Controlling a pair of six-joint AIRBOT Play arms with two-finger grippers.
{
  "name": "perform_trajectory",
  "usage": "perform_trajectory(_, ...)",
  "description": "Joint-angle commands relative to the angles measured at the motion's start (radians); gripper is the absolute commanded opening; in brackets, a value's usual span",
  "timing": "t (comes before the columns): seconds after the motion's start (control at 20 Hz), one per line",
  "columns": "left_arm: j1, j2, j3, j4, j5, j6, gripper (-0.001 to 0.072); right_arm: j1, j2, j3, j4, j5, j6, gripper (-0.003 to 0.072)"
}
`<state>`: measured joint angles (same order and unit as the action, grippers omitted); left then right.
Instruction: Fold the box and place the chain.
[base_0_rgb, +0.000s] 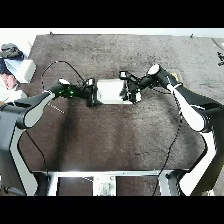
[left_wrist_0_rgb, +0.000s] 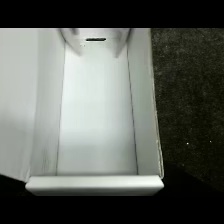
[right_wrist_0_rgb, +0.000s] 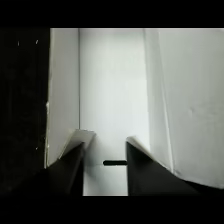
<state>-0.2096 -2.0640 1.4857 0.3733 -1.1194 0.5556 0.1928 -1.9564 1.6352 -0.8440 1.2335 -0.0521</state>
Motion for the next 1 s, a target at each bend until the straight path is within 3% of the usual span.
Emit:
perform_trajectory(0.0,0.000,0.000,0.000,0.000,0.000,-0.001,0.0397,-0.004,0.017,0.002,-0.064,0.019,0.068,0.0276)
perform_trajectory(0.1,0.000,0.000,0.000,0.000,0.001,-0.001,0.0397,-0.008,0.034,0.002,-0.133,0.024,0.142,0.0257)
perform_trajectory(0.15,0.000,0.000,0.000,0.000,0.001,-0.001,0.0397,-0.010,0.050,0.002,-0.167,0.028,0.167,0.0060)
perform_trajectory(0.2,0.000,0.000,0.000,0.000,0.001,-0.001,0.0397,-0.016,0.066,0.002,-0.183,0.027,0.195,0.0019)
perform_trajectory(0.65,0.000,0.000,0.000,0.000,0.001,-0.001,0.0397,-0.216,0.204,-0.001,-0.134,0.021,0.809,0.0018)
perform_trajectory(0.95,0.000,0.000,0.000,0.000,0.001,-0.001,0.0397,-0.350,0.184,-0.146,-0.025,-0.010,0.929,0.0018)
